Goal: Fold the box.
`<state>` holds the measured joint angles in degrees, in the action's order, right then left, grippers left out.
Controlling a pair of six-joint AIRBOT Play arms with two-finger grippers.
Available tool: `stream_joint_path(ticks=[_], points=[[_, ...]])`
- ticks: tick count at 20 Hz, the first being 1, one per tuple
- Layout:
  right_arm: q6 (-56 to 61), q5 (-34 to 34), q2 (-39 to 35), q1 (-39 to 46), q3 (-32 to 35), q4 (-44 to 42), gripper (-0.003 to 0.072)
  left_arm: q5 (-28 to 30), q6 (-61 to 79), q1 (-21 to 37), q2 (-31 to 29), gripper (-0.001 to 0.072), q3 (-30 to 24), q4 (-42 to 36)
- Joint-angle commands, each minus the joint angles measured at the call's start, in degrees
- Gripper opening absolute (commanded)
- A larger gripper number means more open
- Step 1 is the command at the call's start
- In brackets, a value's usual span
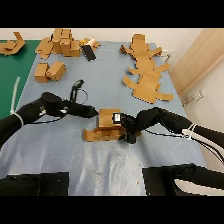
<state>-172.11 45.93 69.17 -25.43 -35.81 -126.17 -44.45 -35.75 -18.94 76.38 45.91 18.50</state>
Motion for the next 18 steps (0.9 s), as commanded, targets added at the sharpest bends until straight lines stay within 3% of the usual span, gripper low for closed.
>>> stream_joint_path(ticks=[1,4,10,11,12,13,18], points=[[0.00,0.02,0.04,0.00,-0.07,-0.02,0.0511,-5.51,21.66,8.24,-6.14,0.0010,-1.99,-4.96],[0.00,0.04,0.04,0.00,-0.07,-0.02,0.0511,-7.41,30.21,9.60,-12.07,0.0009,-5.42,-1.05],[0.00,0.00,0.04,0.00,-0.07,-0.02,0.0511,0.17,39.04,-5.35,-21.59,0.0015,-13.86,19.58],[0.00,-0.02,0.04,0.00,-0.07,-0.02,0.0511,0.61,38.14,-7.37,-21.51,0.0062,-13.97,23.50],[0.00,-0.02,0.04,0.00,-0.07,-0.02,0.0511,0.83,37.68,-8.74,-21.22,0.0425,-13.97,25.09],[0.00,0.02,0.04,0.00,-0.07,-0.02,0.0511,1.55,37.57,-9.77,-20.70,0.0691,-13.94,25.14],[0.00,-0.02,0.04,0.00,-0.07,-0.02,0.0511,2.54,37.90,-12.70,-19.80,0.0694,-13.94,25.22]])
